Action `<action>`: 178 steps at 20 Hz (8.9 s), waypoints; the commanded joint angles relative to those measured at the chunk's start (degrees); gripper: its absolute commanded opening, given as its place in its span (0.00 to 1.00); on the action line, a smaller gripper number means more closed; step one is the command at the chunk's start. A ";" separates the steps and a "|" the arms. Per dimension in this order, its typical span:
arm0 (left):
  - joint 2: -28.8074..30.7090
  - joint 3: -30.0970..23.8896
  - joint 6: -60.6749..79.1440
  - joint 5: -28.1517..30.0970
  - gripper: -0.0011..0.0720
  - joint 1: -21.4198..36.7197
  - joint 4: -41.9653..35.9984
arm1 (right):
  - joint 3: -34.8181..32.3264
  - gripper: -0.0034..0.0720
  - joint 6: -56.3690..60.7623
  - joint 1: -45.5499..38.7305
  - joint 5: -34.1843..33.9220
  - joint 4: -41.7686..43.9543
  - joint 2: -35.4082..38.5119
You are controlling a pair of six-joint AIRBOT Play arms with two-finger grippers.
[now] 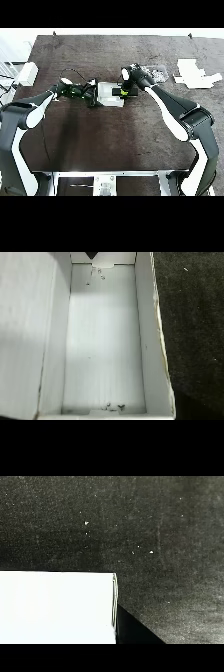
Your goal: Fold the box and place the chain.
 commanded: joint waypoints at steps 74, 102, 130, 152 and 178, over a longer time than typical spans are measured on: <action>-0.02 -0.02 0.04 0.11 0.76 0.00 0.07 | 2.97 0.06 -43.87 -23.12 -21.14 12.04 4.55; -0.02 -0.02 0.02 0.11 0.76 0.00 0.07 | 2.95 0.06 -54.14 -13.97 -27.93 7.15 47.50; -0.02 -0.02 0.02 0.11 0.76 0.00 0.07 | -12.87 0.06 -57.18 -0.52 -26.01 28.33 29.03; -0.02 -0.02 0.04 0.09 0.76 0.00 0.07 | -18.95 0.58 -61.09 -16.02 -6.36 24.37 25.79; -0.02 -0.02 0.02 0.07 0.76 0.00 0.07 | -20.96 0.53 -122.99 -19.32 -12.94 33.27 8.68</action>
